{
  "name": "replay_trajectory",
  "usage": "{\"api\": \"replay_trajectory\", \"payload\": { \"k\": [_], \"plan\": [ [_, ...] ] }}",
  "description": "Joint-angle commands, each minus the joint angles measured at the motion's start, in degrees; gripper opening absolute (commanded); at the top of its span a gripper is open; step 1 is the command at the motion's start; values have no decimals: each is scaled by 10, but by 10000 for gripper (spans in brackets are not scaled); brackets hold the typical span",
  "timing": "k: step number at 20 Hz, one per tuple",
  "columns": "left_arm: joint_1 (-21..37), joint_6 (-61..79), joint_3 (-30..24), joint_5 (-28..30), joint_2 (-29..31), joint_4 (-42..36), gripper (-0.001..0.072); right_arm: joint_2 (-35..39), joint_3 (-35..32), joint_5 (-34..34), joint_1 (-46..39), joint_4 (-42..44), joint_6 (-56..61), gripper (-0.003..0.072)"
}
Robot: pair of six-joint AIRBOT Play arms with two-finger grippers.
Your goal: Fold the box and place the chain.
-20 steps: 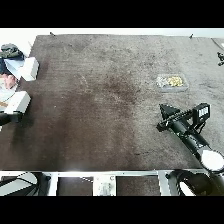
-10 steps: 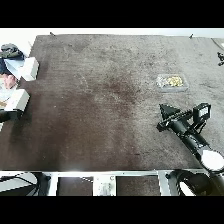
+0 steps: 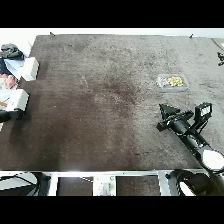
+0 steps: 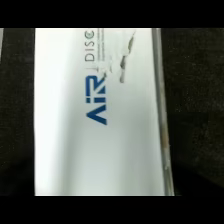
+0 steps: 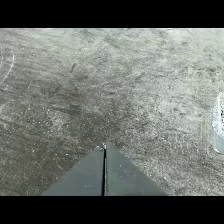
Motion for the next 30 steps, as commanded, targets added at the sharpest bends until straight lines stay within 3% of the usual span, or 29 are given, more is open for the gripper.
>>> {"api": "replay_trajectory", "payload": {
  "k": [1,5,11,14,15,17,18,19,22,27,30],
  "plan": [
    [1,-3,1,-3,9,-1,720,0,0,0,1,3,0,-9],
    [1,-4,1,-3,67,0,720,0,0,0,0,3,0,-10],
    [1,-5,2,-58,151,-6,720,2,0,-7,1,3,0,-10],
    [0,-3,2,-90,202,-61,708,2,1,-27,1,3,0,-9],
    [0,-2,2,-108,217,-103,595,2,1,-35,1,3,0,-10],
    [0,36,2,-169,241,-192,96,2,1,-49,1,3,0,-10],
    [0,76,5,-212,250,-228,10,3,2,-54,1,3,0,-9],
    [-2,89,7,-229,261,-263,8,6,3,-56,1,3,0,-9],
    [-41,107,7,-153,322,-327,5,44,8,-56,1,2,0,-10],
    [-199,129,4,29,470,-315,5,100,7,-58,1,1,-1,-10],
    [-292,143,-42,177,565,-310,5,100,7,-58,1,1,0,-9]
  ]
}}
